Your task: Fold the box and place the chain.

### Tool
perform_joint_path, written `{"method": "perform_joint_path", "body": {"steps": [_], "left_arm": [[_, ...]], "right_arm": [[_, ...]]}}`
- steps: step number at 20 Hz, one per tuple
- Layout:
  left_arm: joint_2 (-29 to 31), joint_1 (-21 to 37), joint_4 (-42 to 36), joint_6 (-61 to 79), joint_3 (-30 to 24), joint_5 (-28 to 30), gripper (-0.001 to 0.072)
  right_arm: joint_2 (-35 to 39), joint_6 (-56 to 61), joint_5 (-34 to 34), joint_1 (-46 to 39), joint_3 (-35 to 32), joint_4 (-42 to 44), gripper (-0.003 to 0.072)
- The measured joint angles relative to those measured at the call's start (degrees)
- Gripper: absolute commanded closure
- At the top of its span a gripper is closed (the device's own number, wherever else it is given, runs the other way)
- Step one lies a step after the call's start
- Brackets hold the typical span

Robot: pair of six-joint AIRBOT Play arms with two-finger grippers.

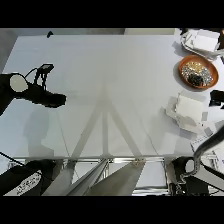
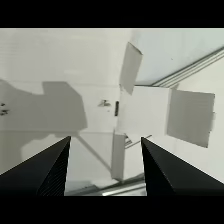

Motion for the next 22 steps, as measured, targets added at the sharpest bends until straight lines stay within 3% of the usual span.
{"method": "perform_joint_path", "body": {"steps": [10,19,20,21,22], "left_arm": [[0.00,0.00,-0.13,-0.02,0.00,-0.02,0.0699],[0.00,0.00,-0.15,-0.02,0.00,-0.02,0.0699],[0.00,0.00,-0.15,-0.02,0.00,0.00,0.0699],[0.00,0.00,-0.15,-0.02,0.00,-0.02,0.0699],[0.00,0.00,-0.15,-0.02,0.00,-0.02,0.0699]], "right_arm": [[-5.62,-6.14,-1.14,-16.90,0.31,-4.74,0.0208],[-12.37,-16.00,-2.01,-19.63,0.31,-0.37,0.0277],[-13.35,-16.74,-2.01,-19.67,0.28,0.28,0.0296],[-14.27,-17.46,-1.90,-19.69,0.26,0.68,0.0368],[-15.23,-18.01,-1.57,-19.69,0.24,1.05,0.0495]]}}
